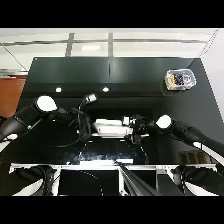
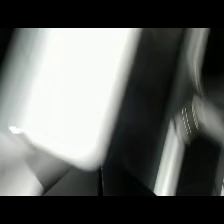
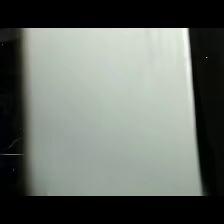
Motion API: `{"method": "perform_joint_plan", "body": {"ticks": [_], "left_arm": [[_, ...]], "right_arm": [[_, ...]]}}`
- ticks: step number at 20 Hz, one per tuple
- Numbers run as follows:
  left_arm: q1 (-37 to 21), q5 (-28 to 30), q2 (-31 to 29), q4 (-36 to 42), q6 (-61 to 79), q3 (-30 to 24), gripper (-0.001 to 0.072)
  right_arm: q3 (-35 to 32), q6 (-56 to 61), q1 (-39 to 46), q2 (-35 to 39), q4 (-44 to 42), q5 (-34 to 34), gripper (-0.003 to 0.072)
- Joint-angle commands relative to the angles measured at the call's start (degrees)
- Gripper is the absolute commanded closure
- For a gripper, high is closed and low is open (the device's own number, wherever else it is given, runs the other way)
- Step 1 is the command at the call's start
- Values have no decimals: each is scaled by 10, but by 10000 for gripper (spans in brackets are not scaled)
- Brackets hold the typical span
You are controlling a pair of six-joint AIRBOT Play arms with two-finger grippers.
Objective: Fold the box and place the chain.
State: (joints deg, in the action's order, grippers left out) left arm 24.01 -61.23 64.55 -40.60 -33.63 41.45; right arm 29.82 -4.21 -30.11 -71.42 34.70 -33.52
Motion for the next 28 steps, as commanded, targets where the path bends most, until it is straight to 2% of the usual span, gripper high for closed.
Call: {"method": "perform_joint_plan", "body": {"ticks": [1,5,8,11,14,16,18,23,24,25,26,27,28], "left_arm": [[5,220,10,151,58,-14,678],[15,249,62,153,112,-14,680],[33,249,104,113,114,-14,681],[45,249,119,90,114,-14,680],[34,240,113,62,114,1,680],[12,194,101,30,114,22,680],[-28,110,78,-28,108,43,681],[-155,-51,6,-144,107,34,681],[-173,-81,2,-147,121,23,656],[-179,-85,1,-144,133,9,509],[-175,-62,1,-144,153,-9,126],[-166,-40,1,-145,181,-24,-9],[-155,-21,1,-145,211,-38,-9]], "right_arm": [[0,-1,0,0,0,0,242],[0,-1,0,0,0,0,242],[0,-1,0,0,0,0,242],[0,-1,0,0,0,0,242],[0,-1,0,0,0,0,242],[0,-1,0,0,0,0,242],[0,-1,0,0,0,0,242],[0,-1,0,0,0,0,242],[0,-1,0,0,0,0,243],[0,-1,0,0,0,0,242],[0,-1,0,0,0,0,242],[0,-1,0,0,0,0,242],[0,-1,0,0,0,0,242]]}}
